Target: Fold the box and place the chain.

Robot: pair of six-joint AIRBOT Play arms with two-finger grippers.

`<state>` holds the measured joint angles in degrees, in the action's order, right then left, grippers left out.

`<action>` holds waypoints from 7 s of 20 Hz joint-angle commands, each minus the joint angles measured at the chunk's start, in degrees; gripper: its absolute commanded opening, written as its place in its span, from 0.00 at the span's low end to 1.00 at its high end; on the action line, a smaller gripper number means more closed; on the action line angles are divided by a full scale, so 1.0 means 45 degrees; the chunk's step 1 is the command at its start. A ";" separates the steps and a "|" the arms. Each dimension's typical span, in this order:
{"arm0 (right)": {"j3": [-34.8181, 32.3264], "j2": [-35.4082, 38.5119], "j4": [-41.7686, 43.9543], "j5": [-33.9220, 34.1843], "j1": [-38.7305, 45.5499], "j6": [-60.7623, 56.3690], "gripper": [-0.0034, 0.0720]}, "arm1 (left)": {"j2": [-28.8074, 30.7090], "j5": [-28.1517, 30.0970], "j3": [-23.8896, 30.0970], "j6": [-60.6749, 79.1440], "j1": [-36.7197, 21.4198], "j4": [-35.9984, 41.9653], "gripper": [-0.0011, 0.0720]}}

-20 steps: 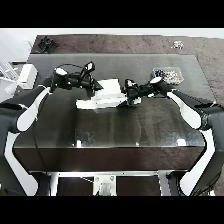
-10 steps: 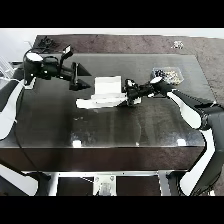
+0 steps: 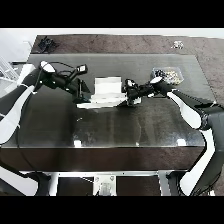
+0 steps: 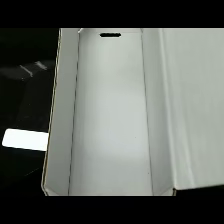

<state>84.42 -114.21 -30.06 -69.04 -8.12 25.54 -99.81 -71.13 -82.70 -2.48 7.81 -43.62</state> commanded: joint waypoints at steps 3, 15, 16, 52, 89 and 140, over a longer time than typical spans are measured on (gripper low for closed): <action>0.0000 -0.0005 0.0000 -0.0010 0.0005 -0.0005 0.79 | -0.0015 0.2540 0.1117 -0.0097 0.0301 -0.0277 0.91; 0.0000 -0.0005 0.0000 -0.0010 0.0005 -0.0005 0.79 | -0.0185 0.3050 0.1389 0.0350 0.0797 -0.0374 0.90; 0.0000 -0.0005 0.0000 -0.0010 0.0005 -0.0005 0.79 | -0.0199 0.3123 0.1389 0.0447 0.0874 -0.0379 0.90; 0.0000 -0.0005 0.0000 -0.0005 0.0005 -0.0005 0.79 | -0.0850 0.2943 0.1365 0.4099 0.0879 0.3813 0.42; 0.0000 -0.0005 0.0000 -0.0010 0.0005 -0.0005 0.79 | -0.1554 0.3152 0.1307 0.6985 0.0860 0.4507 0.05; 0.0000 -0.0005 0.0000 -0.0010 0.0005 -0.0005 0.79 | 0.2093 0.2501 0.4721 -1.3022 -0.2803 0.0583 0.04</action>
<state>84.42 -114.21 -30.06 -69.04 -8.08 25.52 -90.11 -61.58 -61.67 -60.18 -6.90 -41.23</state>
